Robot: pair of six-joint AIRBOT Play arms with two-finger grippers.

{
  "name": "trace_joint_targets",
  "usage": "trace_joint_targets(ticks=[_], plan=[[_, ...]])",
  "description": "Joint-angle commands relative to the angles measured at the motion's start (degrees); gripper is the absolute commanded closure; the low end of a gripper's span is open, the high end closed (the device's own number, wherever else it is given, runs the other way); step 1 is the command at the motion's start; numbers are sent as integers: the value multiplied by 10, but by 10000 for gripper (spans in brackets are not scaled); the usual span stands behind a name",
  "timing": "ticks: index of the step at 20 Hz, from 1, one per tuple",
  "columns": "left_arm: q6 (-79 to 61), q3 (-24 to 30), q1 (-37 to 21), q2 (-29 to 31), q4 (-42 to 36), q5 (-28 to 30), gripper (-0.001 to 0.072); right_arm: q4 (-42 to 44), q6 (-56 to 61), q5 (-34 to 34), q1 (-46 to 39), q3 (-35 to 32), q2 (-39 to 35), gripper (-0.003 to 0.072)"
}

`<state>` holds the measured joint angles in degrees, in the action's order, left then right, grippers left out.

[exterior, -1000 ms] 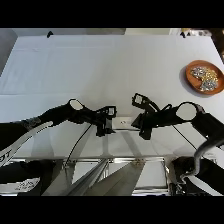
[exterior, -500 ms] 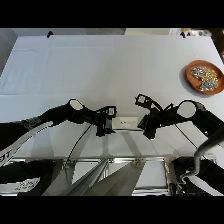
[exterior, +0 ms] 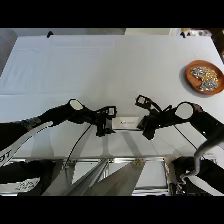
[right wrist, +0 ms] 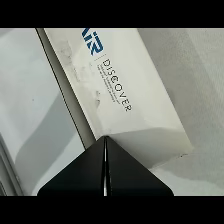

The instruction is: Fold the box and place the chain.

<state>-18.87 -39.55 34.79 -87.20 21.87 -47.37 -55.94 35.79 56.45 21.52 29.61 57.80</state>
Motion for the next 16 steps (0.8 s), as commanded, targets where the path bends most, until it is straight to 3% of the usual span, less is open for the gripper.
trace_joint_targets(ticks=[1,10,14,16], plan=[[0,0,-1,0,0,0,538,-8,2,-3,0,-3,-28,671],[0,0,-1,0,0,0,538,-18,17,-12,-2,-1,-195,672],[0,0,-1,0,0,0,538,-145,202,48,-54,-1,-208,671],[0,0,-1,0,0,0,538,-233,390,57,-104,-1,-197,670]])
